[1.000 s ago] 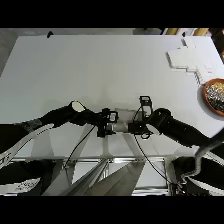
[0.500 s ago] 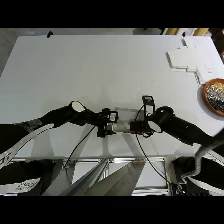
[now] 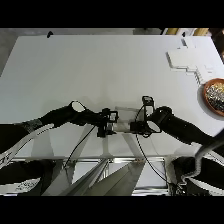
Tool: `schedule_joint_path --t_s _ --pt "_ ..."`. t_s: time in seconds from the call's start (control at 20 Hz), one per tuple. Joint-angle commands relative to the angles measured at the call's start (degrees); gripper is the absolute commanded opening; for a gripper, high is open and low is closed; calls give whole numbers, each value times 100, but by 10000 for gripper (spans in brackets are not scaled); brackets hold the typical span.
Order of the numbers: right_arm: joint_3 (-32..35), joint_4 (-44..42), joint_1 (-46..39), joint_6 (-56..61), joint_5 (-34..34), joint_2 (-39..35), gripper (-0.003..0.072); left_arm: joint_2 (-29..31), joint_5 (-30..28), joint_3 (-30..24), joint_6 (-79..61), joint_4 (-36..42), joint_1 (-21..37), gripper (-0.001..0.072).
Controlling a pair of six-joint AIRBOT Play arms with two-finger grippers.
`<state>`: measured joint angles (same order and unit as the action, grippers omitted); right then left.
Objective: Fold the box and place the chain.
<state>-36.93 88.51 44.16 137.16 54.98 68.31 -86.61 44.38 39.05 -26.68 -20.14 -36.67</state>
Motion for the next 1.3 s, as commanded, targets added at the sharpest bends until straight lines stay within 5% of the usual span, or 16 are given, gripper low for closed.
schedule_joint_path --t_s 0.0,0.1,0.2,0.75,0.85,1.0,1.2,1.25 --pt "4 90 7 -94 7 2 16 2 2 7 -22 -20 2 402" --pt "4 138 7 -96 4 -4 64 2 2 7 -22 -20 2 402" --pt "4 195 7 -94 -35 -66 208 2 2 7 -22 -20 2 402" --pt "4 321 7 0 -208 15 198 2 2 7 -22 -20 2 402" --pt "4 372 4 -2 -205 15 87 2 2 7 -22 -20 2 402" --pt "4 426 7 -4 -192 15 16 2 2 7 -22 -20 2 402" --pt "4 448 7 -7 -201 13 21 2 2 7 -22 -20 2 402" --pt "4 450 7 -9 -203 -22 93 2 2 7 -22 -20 2 402"
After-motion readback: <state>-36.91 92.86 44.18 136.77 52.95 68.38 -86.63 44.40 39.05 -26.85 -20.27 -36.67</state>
